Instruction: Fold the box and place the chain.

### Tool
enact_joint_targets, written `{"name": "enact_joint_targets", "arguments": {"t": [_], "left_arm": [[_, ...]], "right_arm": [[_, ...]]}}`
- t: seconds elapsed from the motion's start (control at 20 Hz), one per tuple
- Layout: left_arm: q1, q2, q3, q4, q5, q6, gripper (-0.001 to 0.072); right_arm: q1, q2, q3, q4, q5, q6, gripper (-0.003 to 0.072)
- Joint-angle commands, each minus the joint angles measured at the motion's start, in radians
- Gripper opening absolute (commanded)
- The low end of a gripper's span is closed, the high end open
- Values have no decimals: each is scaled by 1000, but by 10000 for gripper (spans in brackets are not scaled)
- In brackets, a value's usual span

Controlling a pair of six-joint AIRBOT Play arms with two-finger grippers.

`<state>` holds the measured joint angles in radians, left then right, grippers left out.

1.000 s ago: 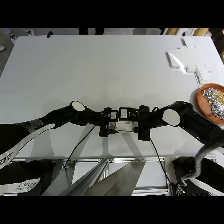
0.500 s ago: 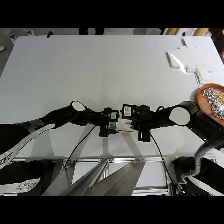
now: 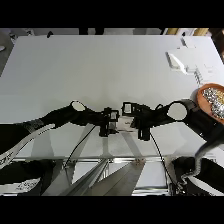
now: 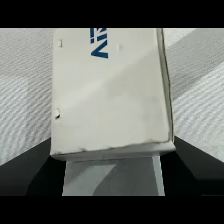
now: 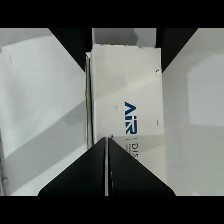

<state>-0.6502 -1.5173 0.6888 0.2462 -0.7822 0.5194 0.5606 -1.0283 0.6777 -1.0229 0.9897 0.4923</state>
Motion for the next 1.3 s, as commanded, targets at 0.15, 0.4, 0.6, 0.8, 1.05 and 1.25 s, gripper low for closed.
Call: {"name": "enact_joint_targets", "arguments": {"t": [0.15,0.4,0.6,0.8,1.05,1.25], "left_arm": [[0,0,1,0,0,0,321],[0,0,1,0,0,0,321],[0,0,1,0,0,0,321],[0,0,1,0,0,0,321],[0,0,1,0,0,0,321],[0,0,1,0,0,0,321]], "right_arm": [[2,-58,-2,-1,15,-4,20],[2,-66,-38,-2,-10,-5,20],[2,-67,-44,-2,-30,-4,20],[2,-67,-44,-2,-41,-4,20],[-2,-3,-44,-2,-41,9,26],[-55,120,-44,-31,-31,135,116]]}}
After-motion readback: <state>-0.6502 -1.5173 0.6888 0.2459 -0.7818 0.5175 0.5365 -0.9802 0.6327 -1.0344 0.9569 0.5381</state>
